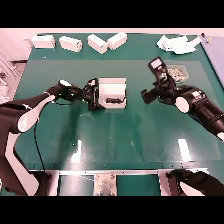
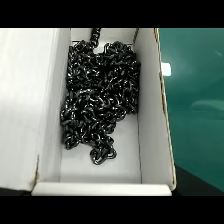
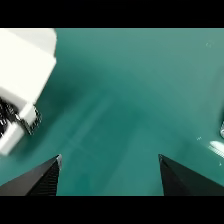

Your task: Fold the box and place the chain.

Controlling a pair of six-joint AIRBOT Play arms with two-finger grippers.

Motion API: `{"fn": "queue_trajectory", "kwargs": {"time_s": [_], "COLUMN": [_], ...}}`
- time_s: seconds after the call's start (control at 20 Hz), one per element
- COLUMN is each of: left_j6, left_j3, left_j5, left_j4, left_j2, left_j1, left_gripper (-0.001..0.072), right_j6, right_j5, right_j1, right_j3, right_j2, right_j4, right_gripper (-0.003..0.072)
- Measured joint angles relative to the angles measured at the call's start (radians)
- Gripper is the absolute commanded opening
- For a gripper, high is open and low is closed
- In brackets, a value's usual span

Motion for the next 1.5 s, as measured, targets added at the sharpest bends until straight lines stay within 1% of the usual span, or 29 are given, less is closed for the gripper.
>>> {"fn": "queue_trajectory", "kwargs": {"time_s": [0.05, 0.1, 0.25, 0.35, 0.4, 0.45, 0.55, 0.7, 0.8, 0.9, 1.05, 1.25, 1.4, 1.5], "left_j6": [0.000, 0.000, 0.000, 0.000, 0.000, 0.000, 0.000, 0.000, 0.000, 0.000, 0.000, 0.000, 0.000, 0.000], "left_j3": [0.000, 0.000, 0.000, 0.000, 0.000, 0.000, 0.000, 0.000, 0.000, 0.000, 0.000, 0.000, 0.000, 0.000], "left_j5": [0.000, 0.000, 0.000, 0.000, 0.000, 0.000, 0.000, 0.000, 0.000, 0.000, 0.000, 0.000, 0.000, 0.000], "left_j4": [0.000, 0.000, 0.000, 0.000, 0.000, 0.000, 0.000, 0.000, 0.000, 0.000, 0.000, 0.000, 0.000, 0.000], "left_j2": [0.000, 0.000, 0.000, 0.000, 0.000, 0.000, 0.000, 0.000, 0.000, 0.000, 0.000, 0.000, 0.000, 0.000], "left_j1": [0.000, 0.000, 0.000, 0.000, 0.000, 0.000, 0.000, 0.000, 0.000, 0.000, 0.000, 0.000, 0.000, 0.000], "left_gripper": [0.0634, 0.0635, 0.0634, 0.0634, 0.0634, 0.0635, 0.0634, 0.0634, 0.0634, 0.0635, 0.0634, 0.0635, 0.0634, 0.0634], "right_j6": [-0.050, -0.098, -0.267, -0.433, -0.525, -0.634, -0.842, -1.126, -1.273, -1.390, -1.514, -1.619, -1.672, -1.699], "right_j5": [-0.021, -0.042, -0.088, -0.107, -0.113, -0.114, -0.103, -0.042, 0.014, 0.084, 0.205, 0.352, 0.419, 0.448], "right_j1": [-0.016, -0.032, -0.065, -0.078, -0.081, -0.087, -0.108, -0.168, -0.212, -0.249, -0.285, -0.303, -0.307, -0.308], "right_j3": [-0.029, -0.054, -0.110, -0.130, -0.135, -0.139, -0.137, -0.109, -0.072, -0.023, 0.064, 0.165, 0.210, 0.235], "right_j2": [-0.002, -0.006, -0.029, -0.058, -0.074, -0.097, -0.146, -0.234, -0.288, -0.341, -0.420, -0.520, -0.576, -0.599], "right_j4": [0.005, 0.013, 0.111, 0.240, 0.317, 0.406, 0.587, 0.852, 0.990, 1.088, 1.168, 1.205, 1.207, 1.204], "right_gripper": [0.0685, 0.0574, 0.0573, 0.0573, 0.0550, 0.0490, 0.0491, 0.0491, 0.0491, 0.0491, 0.0491, 0.0491, 0.0489, 0.0468]}}
